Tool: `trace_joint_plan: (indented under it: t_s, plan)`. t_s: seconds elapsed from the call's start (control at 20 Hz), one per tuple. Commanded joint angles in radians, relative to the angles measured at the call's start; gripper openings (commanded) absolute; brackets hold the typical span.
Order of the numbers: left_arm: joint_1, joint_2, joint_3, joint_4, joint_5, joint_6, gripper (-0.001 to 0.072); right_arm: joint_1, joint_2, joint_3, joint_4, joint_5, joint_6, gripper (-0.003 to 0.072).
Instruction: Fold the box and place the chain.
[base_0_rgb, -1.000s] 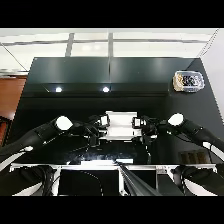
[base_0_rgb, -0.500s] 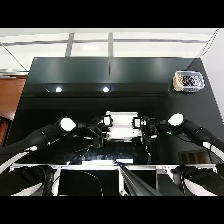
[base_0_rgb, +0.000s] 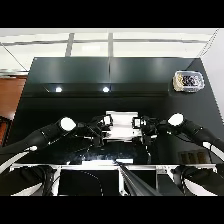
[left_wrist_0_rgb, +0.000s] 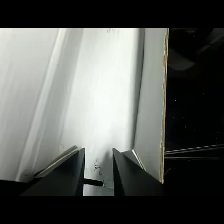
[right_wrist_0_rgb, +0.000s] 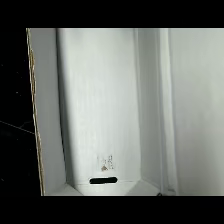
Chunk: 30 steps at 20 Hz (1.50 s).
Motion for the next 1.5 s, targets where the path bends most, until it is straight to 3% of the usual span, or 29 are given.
trace_joint_plan:
  t_s: [0.0,0.1,0.15,0.2,0.4,0.5,0.6,0.75,0.9,1.15,1.25,1.35,1.45]
  plan:
    - [0.000,-0.001,0.008,0.005,0.004,0.000,0.0222,0.000,0.000,0.000,0.000,0.001,0.000,0.0493]
    - [0.000,0.003,0.013,0.018,0.005,0.000,0.0232,0.000,0.000,0.000,0.000,0.001,0.000,0.0493]
    - [0.000,0.009,0.019,0.061,0.002,-0.011,0.0152,0.000,0.000,0.000,0.000,0.000,0.000,0.0493]
    - [0.005,0.024,0.026,0.129,-0.001,-0.057,0.0028,0.000,-0.001,0.000,0.000,0.000,0.000,0.0493]
    - [0.127,0.169,0.032,0.450,-0.097,-0.445,0.0026,0.000,0.000,0.000,0.000,0.000,0.000,0.0493]
    - [0.258,0.256,0.032,0.570,-0.193,-0.708,0.0027,0.000,0.000,0.000,0.000,0.000,0.000,0.0493]
    - [0.431,0.304,0.032,0.605,-0.311,-0.939,0.0027,0.000,0.000,0.000,0.000,0.000,0.000,0.0493]
    - [0.658,0.289,0.032,0.591,-0.468,-1.149,0.0027,0.000,0.000,0.000,0.000,0.000,0.000,0.0493]
    - [0.744,0.240,0.006,0.501,-0.490,-1.408,0.0027,0.000,0.000,0.000,0.000,0.000,0.000,0.0493]
    - [0.733,0.018,-0.013,0.351,-0.571,-1.337,0.0027,0.000,0.000,0.000,0.000,0.001,0.000,0.0493]
    - [0.693,-0.057,-0.013,0.190,-0.581,-1.220,0.0025,0.000,0.000,0.000,0.000,0.000,0.000,0.0493]
    - [0.631,-0.095,-0.012,0.074,-0.539,-1.168,0.0025,0.000,0.000,0.000,0.000,0.000,0.000,0.0493]
    - [0.553,-0.117,-0.011,0.062,-0.492,-1.168,0.0025,0.000,0.000,0.000,0.000,0.000,0.000,0.0493]
